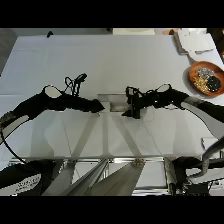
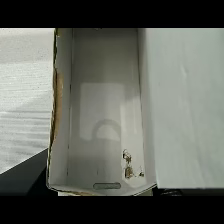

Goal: Fold the box and place the chain.

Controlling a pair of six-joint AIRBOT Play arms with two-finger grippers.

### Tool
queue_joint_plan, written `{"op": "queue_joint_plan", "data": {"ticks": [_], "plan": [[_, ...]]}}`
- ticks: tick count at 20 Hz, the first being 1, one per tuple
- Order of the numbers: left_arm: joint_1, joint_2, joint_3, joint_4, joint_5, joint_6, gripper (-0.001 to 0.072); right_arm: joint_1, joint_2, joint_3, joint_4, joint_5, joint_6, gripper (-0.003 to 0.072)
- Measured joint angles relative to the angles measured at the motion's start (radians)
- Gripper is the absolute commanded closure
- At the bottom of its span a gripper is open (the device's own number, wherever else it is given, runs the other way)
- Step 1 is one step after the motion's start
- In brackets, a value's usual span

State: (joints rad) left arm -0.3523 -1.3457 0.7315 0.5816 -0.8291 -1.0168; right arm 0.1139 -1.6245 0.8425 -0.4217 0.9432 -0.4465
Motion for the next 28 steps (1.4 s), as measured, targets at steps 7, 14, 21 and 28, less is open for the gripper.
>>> {"op": "queue_joint_plan", "data": {"ticks": [7, 14, 21, 28], "plan": [[-0.010, 0.000, 0.000, 0.093, 0.048, 0.002, 0.0245, 0.000, 0.000, 0.000, 0.000, 0.000, 0.000, 0.0223], [-0.011, 0.000, 0.004, 0.107, 0.061, -0.020, 0.0079, 0.000, 0.000, 0.000, 0.000, 0.000, 0.000, 0.0223], [-0.011, 0.001, 0.007, 0.086, 0.042, -0.042, 0.0053, 0.000, 0.000, 0.000, 0.000, 0.000, 0.000, 0.0223], [-0.056, 0.000, 0.029, 0.191, 0.069, -0.156, 0.0076, 0.000, 0.000, 0.000, 0.000, 0.000, 0.000, 0.0223]]}}
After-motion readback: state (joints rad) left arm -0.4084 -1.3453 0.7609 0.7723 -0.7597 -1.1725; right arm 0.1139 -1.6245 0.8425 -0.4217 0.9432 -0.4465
